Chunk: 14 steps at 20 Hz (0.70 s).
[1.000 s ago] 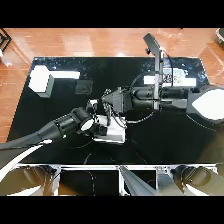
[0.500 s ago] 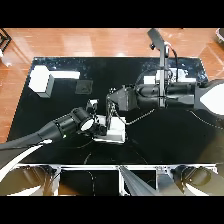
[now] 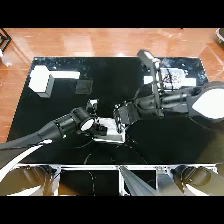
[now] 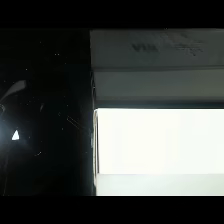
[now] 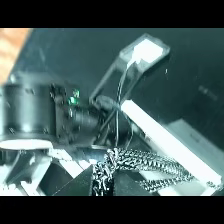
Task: Fold the box and place the chain.
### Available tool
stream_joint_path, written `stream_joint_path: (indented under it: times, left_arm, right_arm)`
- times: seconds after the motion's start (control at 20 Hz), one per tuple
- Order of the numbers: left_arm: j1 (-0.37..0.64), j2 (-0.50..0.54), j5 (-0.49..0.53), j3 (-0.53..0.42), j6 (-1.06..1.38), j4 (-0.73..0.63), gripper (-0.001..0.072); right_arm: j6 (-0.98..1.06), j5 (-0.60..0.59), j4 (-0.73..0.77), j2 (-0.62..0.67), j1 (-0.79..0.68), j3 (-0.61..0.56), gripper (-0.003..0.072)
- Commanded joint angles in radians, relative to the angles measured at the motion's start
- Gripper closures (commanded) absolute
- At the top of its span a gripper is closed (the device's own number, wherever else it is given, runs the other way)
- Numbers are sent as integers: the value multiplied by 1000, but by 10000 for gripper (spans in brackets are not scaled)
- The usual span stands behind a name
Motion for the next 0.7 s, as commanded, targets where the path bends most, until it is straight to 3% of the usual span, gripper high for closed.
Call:
stream_joint_path:
  times: [0.0, 0.3, 0.65]
  left_arm:
    - [0, 0, 2, 0, 0, 0, 685]
    - [0, 0, 3, 0, 0, 0, 685]
    - [0, 0, 5, 0, 0, 0, 685]
  right_arm:
    - [6, -6, -3, -3, 29, -62, 664]
    - [3, -125, 3, -11, 29, -232, 664]
    - [-11, -146, 3, -41, 33, -241, 663]
